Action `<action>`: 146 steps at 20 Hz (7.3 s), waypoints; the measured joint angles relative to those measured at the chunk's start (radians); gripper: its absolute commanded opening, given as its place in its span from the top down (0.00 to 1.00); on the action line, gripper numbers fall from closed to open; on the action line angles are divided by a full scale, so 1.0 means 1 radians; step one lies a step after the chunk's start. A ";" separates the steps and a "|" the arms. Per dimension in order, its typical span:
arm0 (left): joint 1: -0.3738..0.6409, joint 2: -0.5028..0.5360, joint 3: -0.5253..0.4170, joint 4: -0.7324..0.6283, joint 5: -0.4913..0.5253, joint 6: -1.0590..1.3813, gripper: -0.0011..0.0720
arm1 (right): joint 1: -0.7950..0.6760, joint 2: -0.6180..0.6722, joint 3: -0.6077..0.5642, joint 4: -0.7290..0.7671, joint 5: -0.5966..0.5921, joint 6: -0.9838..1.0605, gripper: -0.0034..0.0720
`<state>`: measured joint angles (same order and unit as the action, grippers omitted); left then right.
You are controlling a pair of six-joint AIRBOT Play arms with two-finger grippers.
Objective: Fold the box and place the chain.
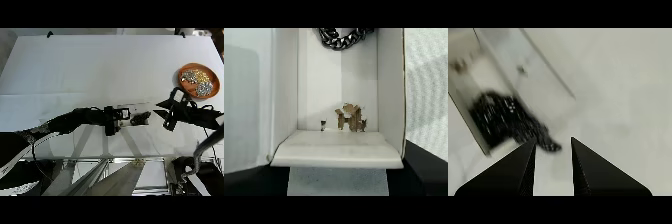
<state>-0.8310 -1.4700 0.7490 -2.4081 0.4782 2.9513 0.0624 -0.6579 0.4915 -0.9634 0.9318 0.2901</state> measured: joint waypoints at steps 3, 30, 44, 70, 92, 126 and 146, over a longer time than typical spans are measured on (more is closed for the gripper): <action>0.000 0.000 0.000 0.000 0.000 0.000 0.78 | 0.000 -0.096 0.000 -0.123 -0.045 0.004 0.59; 0.000 0.000 0.000 0.000 0.000 0.000 0.78 | 0.000 -0.438 0.000 0.175 -0.060 -0.569 0.91; 0.000 0.000 0.000 0.000 0.000 0.000 0.78 | 0.000 -0.264 0.000 -0.008 -0.076 -0.334 0.93; 0.000 0.000 0.000 0.000 0.000 0.000 0.78 | 0.153 -0.137 -0.001 0.518 0.037 -0.327 0.93; 0.000 0.000 0.000 0.000 0.000 0.000 0.78 | -0.090 -0.149 0.000 0.132 -0.105 0.005 0.66; 0.000 0.000 0.000 0.000 0.000 0.000 0.78 | 0.013 -0.536 0.000 0.247 -0.144 -0.790 0.93; 0.000 0.000 0.000 0.000 0.001 0.000 0.78 | 0.013 -0.149 0.000 0.162 -0.090 -0.390 0.94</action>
<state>-0.8310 -1.4704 0.7490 -2.4077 0.4789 2.9513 0.0750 -0.8066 0.4911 -0.8013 0.8421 -0.1001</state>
